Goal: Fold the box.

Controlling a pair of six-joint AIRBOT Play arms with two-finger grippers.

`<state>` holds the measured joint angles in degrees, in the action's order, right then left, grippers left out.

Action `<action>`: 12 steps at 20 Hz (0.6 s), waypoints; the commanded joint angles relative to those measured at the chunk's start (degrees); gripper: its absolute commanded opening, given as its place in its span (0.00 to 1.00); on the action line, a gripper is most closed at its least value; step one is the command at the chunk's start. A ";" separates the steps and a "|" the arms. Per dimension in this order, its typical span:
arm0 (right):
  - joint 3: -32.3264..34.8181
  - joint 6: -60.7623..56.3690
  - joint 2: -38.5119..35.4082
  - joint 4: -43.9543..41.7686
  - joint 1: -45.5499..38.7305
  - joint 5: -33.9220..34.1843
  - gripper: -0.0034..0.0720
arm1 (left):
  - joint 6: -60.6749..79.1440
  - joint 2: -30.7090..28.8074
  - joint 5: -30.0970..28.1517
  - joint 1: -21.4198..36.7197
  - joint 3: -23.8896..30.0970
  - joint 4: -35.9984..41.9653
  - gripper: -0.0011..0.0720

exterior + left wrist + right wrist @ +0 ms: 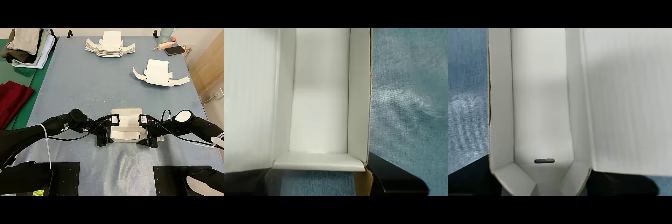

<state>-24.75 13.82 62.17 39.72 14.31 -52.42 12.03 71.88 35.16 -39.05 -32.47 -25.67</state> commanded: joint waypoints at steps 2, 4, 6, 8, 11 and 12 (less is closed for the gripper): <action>-0.04 -4.55 -3.39 2.89 -0.07 -1.09 0.99 | 0.02 0.02 -0.09 -0.02 0.02 -0.02 0.63; -0.04 -7.52 -6.14 5.46 -0.94 -1.40 0.99 | 0.02 0.02 -0.09 -0.02 0.02 -0.02 0.63; -0.04 -9.60 -8.85 7.15 -3.32 -4.00 0.99 | 0.02 0.02 -0.09 -0.02 0.02 -0.02 0.63; -0.07 -15.08 -11.50 9.60 -5.92 -8.07 0.99 | 0.02 0.02 -0.09 -0.02 0.02 -0.02 0.63; -0.07 -24.09 -16.04 10.71 -8.79 -13.51 0.99 | 0.02 0.02 -0.09 -0.02 0.02 -0.02 0.63; -0.07 -26.67 -17.68 9.84 -8.74 -14.19 0.99 | 0.02 0.02 -0.09 -0.02 0.02 -0.02 0.63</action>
